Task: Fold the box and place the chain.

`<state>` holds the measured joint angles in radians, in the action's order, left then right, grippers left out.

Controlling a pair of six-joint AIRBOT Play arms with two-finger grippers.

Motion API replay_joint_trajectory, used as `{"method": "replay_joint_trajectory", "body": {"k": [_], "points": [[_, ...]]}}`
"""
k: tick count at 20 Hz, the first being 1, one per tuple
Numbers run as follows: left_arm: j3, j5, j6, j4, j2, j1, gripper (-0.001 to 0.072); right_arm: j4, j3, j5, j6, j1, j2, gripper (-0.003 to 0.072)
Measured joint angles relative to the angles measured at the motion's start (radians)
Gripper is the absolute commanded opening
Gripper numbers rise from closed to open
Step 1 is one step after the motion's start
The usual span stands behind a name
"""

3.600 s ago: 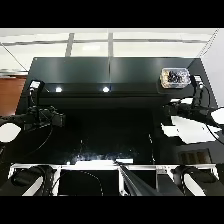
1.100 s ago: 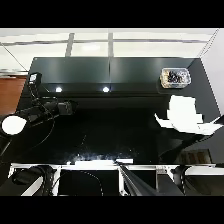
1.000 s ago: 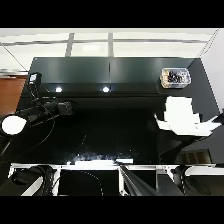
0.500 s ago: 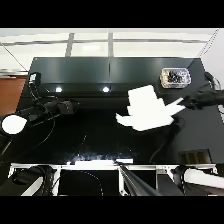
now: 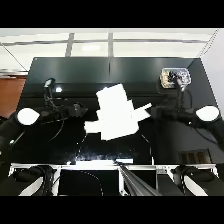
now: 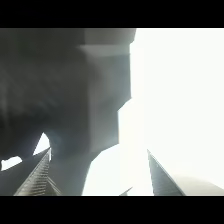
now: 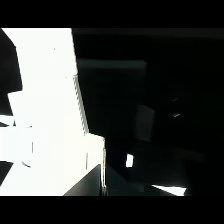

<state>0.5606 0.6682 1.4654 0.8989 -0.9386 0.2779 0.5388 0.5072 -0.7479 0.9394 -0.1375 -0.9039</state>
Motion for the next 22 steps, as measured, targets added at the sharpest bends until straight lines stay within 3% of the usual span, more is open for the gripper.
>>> {"method": "replay_joint_trajectory", "body": {"k": [4,7,13,17,19,22], "points": [[0.03,0.071,-0.243,-0.286,-0.2,-0.06,0.0707,-0.01,-0.068,0.055,0.02,-0.112,0.043,0.0014],[0.044,0.237,-0.417,-0.455,-0.34,-0.132,0.0707,-0.013,-0.084,0.071,0.03,-0.142,0.054,0.0014],[0.063,0.441,-0.734,-0.645,-0.521,-0.14,0.0699,-0.015,-0.092,0.081,0.035,-0.158,0.06,0.0014],[0.095,0.562,-0.922,-0.671,-0.59,-0.128,0.0656,-0.014,-0.093,0.082,0.037,-0.159,0.059,0.0015],[0.119,0.627,-0.975,-0.652,-0.628,-0.127,0.0485,-0.014,-0.093,0.082,0.037,-0.159,0.059,0.0015],[0.167,0.708,-1.016,-0.621,-0.683,-0.124,0.0034,-0.014,-0.093,0.082,0.037,-0.159,0.059,0.0019]]}}
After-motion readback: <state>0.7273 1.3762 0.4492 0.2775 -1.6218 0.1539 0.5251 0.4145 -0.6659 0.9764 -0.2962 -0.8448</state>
